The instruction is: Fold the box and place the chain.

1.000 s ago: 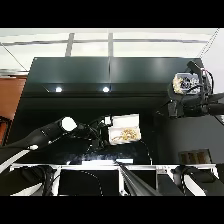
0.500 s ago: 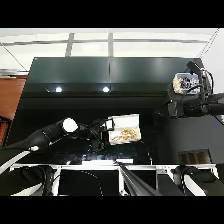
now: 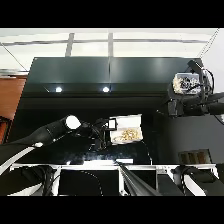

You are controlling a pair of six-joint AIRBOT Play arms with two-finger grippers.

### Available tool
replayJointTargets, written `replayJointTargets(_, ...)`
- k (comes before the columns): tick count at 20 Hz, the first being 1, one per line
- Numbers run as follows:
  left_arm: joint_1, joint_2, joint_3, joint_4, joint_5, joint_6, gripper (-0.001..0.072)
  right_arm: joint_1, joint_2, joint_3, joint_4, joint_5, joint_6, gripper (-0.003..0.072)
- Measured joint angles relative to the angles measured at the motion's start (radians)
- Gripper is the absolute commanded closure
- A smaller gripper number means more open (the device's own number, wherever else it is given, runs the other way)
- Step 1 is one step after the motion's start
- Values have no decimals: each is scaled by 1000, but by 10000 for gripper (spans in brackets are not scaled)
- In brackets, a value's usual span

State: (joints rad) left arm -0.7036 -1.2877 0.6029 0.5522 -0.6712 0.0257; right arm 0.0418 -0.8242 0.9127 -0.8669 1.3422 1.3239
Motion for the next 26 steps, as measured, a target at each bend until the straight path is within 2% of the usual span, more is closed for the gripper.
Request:
replayJointTargets(1, 0, -6, 4, -3, -4, 3, 366, 0, 0, 0, -2, -1, 0, 439)
replayJointTargets(6, 2, -22, 14, 17, -13, 5, 366, 0, 0, -4, -51, -32, 0, 437)
replayJointTargets(7, 2, -23, 16, 21, -13, 5, 366, 0, 0, -12, -65, -53, 0, 366)
replayJointTargets(8, 2, -25, 16, 25, -13, 5, 366, 3, 0, -23, -77, -81, 0, 129)
replayJointTargets(9, 2, -25, 17, 28, -17, 5, 365, 7, -2, -38, -88, -118, 0, 32)
replayJointTargets(14, 2, -27, 18, 38, -15, 5, 365, 64, -93, -93, -103, -285, -80, 37)
replayJointTargets(19, 2, -27, 18, 42, -13, -3, 365, 183, -218, -105, -34, -360, -530, 37)
replayJointTargets(22, 2, -29, 18, 42, -13, -6, 365, 230, -237, -103, -20, -348, -744, 37)
replayJointTargets(26, 2, -33, 18, 42, -14, -7, 365, 253, -228, -109, -29, -207, -833, 45)
